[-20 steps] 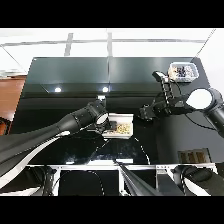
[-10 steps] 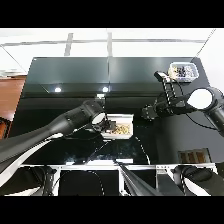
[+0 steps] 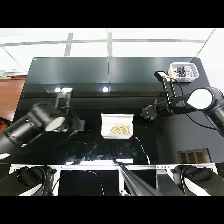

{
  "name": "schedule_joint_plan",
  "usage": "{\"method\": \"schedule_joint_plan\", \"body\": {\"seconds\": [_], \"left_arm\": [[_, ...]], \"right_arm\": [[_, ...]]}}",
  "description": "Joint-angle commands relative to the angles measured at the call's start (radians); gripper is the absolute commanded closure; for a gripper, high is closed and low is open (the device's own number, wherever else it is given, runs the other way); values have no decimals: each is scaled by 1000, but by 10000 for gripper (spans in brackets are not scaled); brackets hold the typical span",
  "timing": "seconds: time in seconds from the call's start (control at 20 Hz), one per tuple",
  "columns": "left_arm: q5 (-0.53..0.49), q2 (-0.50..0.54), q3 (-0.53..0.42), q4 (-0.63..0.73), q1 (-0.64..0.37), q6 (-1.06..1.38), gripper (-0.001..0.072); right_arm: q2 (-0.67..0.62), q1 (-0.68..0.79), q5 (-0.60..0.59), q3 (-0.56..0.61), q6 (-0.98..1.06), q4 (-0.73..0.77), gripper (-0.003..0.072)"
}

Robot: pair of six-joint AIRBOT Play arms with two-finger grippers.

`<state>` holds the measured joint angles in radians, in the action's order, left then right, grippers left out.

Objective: Fold the box and place the chain.

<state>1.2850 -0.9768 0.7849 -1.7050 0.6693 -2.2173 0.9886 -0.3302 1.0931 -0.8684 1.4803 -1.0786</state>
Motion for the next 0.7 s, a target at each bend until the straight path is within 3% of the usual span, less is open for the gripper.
{"method": "schedule_joint_plan", "body": {"seconds": [0.0, 0.15, 0.2, 0.25, 0.65], "left_arm": [[-141, 117, -212, 374, -219, 381, 265], [-178, 112, -306, 769, -327, 1021, 263], [-180, 110, -314, 803, -323, 1172, 161], [-196, 110, -314, 805, -311, 1278, 2], [-410, 101, -309, 812, -297, 2048, -2]], "right_arm": [[0, 1, -11, 0, 0, 0, 376], [0, 1, -30, 0, 0, 0, 376], [0, 1, -35, 0, 0, 0, 376], [0, 1, -36, 0, 0, 0, 376], [0, 1, -35, 0, 8, 1, 376]]}}
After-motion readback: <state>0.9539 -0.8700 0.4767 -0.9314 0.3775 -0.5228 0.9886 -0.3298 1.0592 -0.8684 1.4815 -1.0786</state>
